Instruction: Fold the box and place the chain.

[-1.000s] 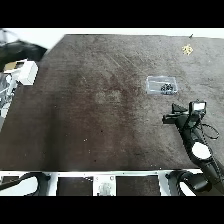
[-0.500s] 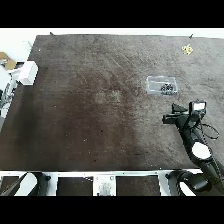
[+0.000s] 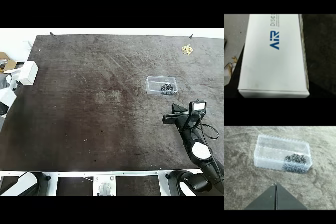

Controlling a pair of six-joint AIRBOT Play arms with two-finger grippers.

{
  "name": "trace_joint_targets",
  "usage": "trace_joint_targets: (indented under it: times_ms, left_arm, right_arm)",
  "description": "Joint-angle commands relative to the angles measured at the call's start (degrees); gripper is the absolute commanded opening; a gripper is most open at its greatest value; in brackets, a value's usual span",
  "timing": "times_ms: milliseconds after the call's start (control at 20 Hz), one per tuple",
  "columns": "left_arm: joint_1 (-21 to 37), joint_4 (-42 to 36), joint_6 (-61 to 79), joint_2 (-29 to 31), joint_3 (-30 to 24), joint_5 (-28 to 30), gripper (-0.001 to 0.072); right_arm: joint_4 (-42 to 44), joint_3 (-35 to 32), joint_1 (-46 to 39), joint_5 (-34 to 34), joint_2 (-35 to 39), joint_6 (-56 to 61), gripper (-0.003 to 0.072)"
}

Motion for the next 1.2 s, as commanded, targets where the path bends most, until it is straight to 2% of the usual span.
trace_joint_targets:
  times_ms: [0,250,450,650,950,1000,1050,1100,1150]
  left_arm:
    - [0.17,-0.74,5.66,-6.25,-0.11,0.81,0.0004]
    - [-0.07,-0.9,9.77,-11.87,2.47,0.52,0.0004]
    - [-0.31,-1.97,11.52,-12.31,2.78,-0.09,0.0004]
    - [-0.31,-2.25,14.08,-13.68,2.75,-4.07,0.0004]
    - [-0.31,-1.97,13.0,-13.66,2.75,-2.54,0.0011]
    - [-0.31,-1.9,13.05,-13.66,2.75,-2.51,0.0042]
    - [-0.31,-1.77,13.0,-13.66,2.75,-2.4,0.0374]
    - [-0.31,-1.75,13.0,-13.6,2.8,-2.25,0.0565]
    - [-0.31,-1.49,13.0,-13.07,2.8,-2.25,0.057]
  right_arm:
    - [0.0,-0.04,0.04,0.02,0.04,0.0,-0.0003]
    - [0.02,-0.04,0.04,0.04,0.04,0.0,-0.0003]
    - [0.02,-0.04,0.04,0.11,0.04,0.0,-0.0003]
    - [0.02,-0.04,0.04,0.24,0.04,0.0,-0.0002]
    - [0.02,-0.04,0.04,0.22,0.04,0.0,-0.0003]
    - [0.02,-0.04,0.04,0.22,0.04,0.0,-0.0003]
    - [0.02,-0.04,0.04,0.22,0.04,0.0,-0.0003]
    - [0.02,-0.04,0.04,0.22,0.04,0.0,-0.0003]
    - [0.02,-0.04,0.04,0.22,0.04,0.0,-0.0003]
